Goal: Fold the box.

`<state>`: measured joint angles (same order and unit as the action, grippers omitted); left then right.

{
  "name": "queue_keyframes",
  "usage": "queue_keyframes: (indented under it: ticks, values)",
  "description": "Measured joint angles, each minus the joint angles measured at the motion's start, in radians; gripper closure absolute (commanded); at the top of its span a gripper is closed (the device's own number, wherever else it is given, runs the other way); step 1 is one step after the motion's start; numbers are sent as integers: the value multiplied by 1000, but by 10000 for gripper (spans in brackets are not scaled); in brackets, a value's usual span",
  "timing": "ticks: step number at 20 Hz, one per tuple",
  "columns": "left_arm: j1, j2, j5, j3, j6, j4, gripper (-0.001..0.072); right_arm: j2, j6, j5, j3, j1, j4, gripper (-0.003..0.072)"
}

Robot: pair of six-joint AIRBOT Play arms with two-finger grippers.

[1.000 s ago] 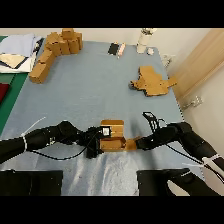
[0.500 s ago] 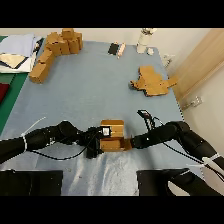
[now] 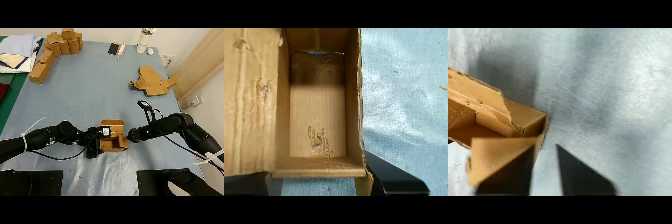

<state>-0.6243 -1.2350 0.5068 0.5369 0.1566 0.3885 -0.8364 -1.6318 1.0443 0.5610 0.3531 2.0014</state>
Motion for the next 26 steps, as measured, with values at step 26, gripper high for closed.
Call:
queue_keyframes:
  ticks: [26]
  values:
    - [1, 0, 0, 0, 0, 0, 254, -392, 848, 258, 316, 551, -477, 283]
